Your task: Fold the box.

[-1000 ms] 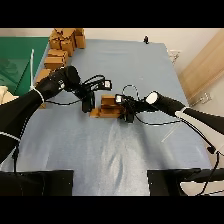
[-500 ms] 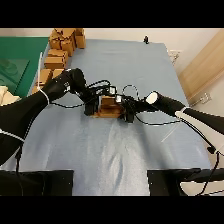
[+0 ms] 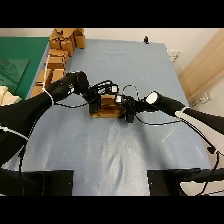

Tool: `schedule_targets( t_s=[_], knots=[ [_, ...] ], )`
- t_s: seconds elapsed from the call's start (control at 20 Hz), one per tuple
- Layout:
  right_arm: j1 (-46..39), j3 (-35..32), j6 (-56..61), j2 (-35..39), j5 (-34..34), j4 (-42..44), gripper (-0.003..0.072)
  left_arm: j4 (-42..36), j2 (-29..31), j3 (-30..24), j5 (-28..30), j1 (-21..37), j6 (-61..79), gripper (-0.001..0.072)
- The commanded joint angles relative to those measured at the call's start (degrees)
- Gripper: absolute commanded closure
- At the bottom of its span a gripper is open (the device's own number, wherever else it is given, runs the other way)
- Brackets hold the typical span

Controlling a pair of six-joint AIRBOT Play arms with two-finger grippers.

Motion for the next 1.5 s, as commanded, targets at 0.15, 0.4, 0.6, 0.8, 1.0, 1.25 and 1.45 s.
schedule_targets(
  t_s=[0.15,0.4,0.6,0.8,1.0,1.25,1.45],
  knots=[
    [0.0,0.0,0.0,0.0,0.0,0.0,0.0234,2.3,0.9,0.5,0.3,0.2,-4.1,0.0692],
    [0.0,0.0,0.0,0.0,0.0,0.0,0.0234,2.4,9.4,2.3,-1.5,5.8,-11.1,0.0694],
    [0.0,0.0,0.0,0.0,0.0,0.0,0.0234,1.6,15.0,1.6,-2.5,15.8,-35.5,0.0695],
    [0.0,0.0,0.0,0.0,0.0,0.0,0.0234,-10.1,9.3,-5.9,-8.7,26.3,-49.4,0.0695],
    [0.0,0.0,0.0,0.0,0.0,0.0,0.0234,-27.7,1.7,-12.1,-8.5,27.4,-39.4,0.0696],
    [0.0,0.0,0.0,0.0,0.0,0.0,0.0234,-31.5,-2.6,-12.9,-6.1,23.8,-37.4,0.0697],
    [0.0,0.0,0.0,0.0,0.1,0.0,0.0234,-31.2,-2.9,-12.9,-2.4,20.7,-37.4,0.0697]
  ],
)
